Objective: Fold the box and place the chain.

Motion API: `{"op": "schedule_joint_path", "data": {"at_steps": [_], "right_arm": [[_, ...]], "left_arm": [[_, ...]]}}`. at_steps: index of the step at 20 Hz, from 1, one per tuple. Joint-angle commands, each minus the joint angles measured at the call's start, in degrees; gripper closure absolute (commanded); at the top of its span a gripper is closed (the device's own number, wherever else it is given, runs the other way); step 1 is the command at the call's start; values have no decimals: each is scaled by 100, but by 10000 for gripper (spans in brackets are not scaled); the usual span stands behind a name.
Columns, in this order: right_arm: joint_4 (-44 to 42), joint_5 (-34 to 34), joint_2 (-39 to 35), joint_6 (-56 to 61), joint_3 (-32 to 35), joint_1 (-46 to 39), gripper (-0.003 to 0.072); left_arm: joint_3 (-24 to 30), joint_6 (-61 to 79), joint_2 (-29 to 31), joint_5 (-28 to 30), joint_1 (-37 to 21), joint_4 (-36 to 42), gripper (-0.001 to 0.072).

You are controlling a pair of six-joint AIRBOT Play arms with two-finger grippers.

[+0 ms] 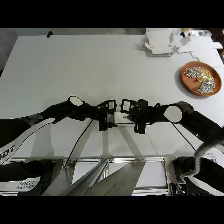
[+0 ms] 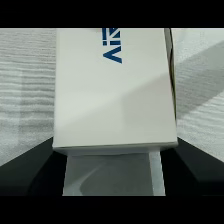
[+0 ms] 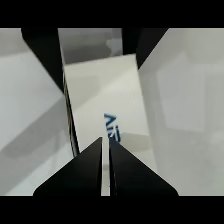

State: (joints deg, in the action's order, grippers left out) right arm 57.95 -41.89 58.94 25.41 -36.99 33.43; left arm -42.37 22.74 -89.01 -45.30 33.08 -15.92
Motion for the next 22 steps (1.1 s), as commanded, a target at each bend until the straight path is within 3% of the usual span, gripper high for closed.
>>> {"op": "schedule_joint_path", "data": {"at_steps": [1,8,18,22], "right_arm": [[-295,26,-26,-46,-2,2,625],[-245,-236,498,-42,-2,2,630],[94,-483,501,-13,17,2,649],[72,-295,422,74,9,2,645]], "left_arm": [[2,13,4,7,-2,-15,501],[2,15,4,7,-2,-15,501],[2,15,4,7,-2,-15,501],[2,15,4,7,-2,-15,501]]}}
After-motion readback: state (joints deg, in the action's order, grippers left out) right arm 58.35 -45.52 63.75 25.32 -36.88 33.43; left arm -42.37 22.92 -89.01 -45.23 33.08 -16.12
